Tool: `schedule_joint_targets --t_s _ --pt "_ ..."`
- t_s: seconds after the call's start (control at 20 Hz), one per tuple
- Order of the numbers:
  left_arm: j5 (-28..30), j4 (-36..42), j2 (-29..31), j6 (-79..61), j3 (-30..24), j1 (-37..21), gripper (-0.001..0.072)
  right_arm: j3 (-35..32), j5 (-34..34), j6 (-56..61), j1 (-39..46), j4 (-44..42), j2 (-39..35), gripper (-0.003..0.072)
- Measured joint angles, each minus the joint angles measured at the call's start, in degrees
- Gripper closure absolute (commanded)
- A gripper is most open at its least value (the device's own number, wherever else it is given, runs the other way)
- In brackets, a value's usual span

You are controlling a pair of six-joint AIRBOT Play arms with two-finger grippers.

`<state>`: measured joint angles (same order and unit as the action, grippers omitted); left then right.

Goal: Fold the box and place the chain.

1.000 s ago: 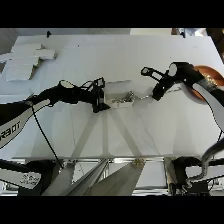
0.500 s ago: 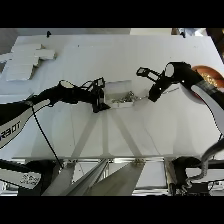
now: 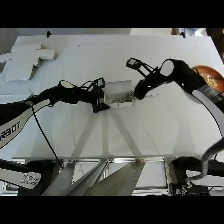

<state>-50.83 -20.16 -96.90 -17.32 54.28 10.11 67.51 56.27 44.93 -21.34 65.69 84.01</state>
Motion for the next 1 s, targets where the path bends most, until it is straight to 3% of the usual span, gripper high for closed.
schedule_joint_targets --t_s 0.7,1.0 --pt "0.0 0.0 0.0 0.0 0.0 0.0 0.0230 4.2 -4.6 0.1 -10.7 -4.0 -0.6 0.0669" --pt "0.0 0.0 0.0 0.0 0.0 0.0 0.0230 4.2 -2.8 4.5 -11.1 3.4 2.1 0.0667"
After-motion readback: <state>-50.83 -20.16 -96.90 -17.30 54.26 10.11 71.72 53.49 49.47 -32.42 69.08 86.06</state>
